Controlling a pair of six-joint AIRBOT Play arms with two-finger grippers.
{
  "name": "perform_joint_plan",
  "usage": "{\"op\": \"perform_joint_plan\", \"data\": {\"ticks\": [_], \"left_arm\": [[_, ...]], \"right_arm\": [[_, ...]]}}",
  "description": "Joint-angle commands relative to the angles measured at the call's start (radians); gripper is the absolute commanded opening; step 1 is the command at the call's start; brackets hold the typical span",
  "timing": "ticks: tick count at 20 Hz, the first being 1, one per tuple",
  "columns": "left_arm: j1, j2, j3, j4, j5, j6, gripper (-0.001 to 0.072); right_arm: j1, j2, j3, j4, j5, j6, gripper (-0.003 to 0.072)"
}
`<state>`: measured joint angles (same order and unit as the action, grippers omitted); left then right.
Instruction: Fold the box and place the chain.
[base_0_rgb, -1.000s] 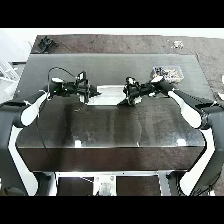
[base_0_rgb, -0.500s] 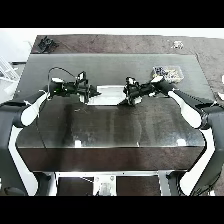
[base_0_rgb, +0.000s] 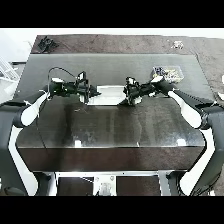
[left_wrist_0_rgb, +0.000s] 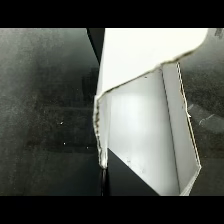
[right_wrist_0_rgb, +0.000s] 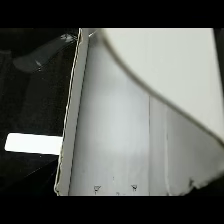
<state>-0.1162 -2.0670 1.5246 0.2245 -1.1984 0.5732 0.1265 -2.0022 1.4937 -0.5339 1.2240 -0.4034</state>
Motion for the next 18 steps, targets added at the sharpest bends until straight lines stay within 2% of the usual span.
{"op": "perform_joint_plan", "data": {"ticks": [1, 12, 13, 14, 15, 18], "left_arm": [[0.001, 0.0, 0.001, 0.0, -0.009, 0.002, 0.002], [0.001, 0.0, 0.001, -0.023, -0.011, 0.003, 0.0022], [0.001, 0.0, 0.001, -0.024, -0.013, 0.005, 0.0148], [0.001, 0.0, 0.001, -0.031, -0.016, 0.004, 0.0452], [0.001, 0.0, 0.001, -0.047, -0.016, 0.003, 0.0609], [0.001, 0.014, 0.001, -0.078, -0.016, 0.004, 0.0594]], "right_arm": [[0.001, -0.001, 0.0, 0.002, 0.0, 0.0, 0.0579], [0.001, -0.001, 0.0, 0.001, 0.0, 0.0, 0.0579], [0.001, -0.001, 0.0, 0.001, 0.0, 0.0, 0.0579], [0.001, -0.001, 0.0, 0.002, 0.0, 0.0, 0.0579], [0.001, -0.001, 0.0, 0.002, 0.0, 0.0, 0.0579], [0.001, -0.001, 0.0, 0.001, 0.0, 0.0, 0.0579]]}}
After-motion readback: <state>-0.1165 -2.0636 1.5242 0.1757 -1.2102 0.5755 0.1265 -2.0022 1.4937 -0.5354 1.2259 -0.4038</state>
